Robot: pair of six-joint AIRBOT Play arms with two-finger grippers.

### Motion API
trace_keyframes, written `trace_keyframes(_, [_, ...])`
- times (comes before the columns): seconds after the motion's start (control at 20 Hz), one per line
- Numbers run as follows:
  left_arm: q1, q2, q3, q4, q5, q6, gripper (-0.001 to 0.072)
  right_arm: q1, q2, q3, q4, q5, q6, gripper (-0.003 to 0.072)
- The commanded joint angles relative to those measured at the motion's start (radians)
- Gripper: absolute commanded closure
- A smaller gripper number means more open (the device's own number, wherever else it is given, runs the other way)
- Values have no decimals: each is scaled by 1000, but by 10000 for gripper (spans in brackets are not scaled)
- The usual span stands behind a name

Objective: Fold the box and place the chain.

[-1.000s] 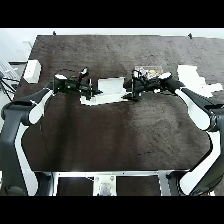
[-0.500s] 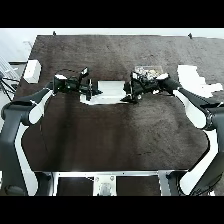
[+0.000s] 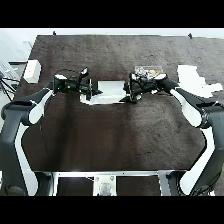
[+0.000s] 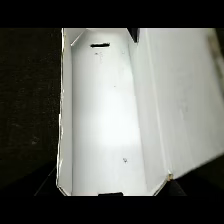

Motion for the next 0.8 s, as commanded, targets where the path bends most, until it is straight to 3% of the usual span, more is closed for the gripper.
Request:
trace_keyframes(0.0, [0, 0, 0, 0, 0, 0, 688, 5, -6, 5, -2, 21, -16, 33])
trace_keyframes(0.75, [0, 0, 0, 0, 0, 0, 688, 29, -32, 22, -48, 8, -16, 33])
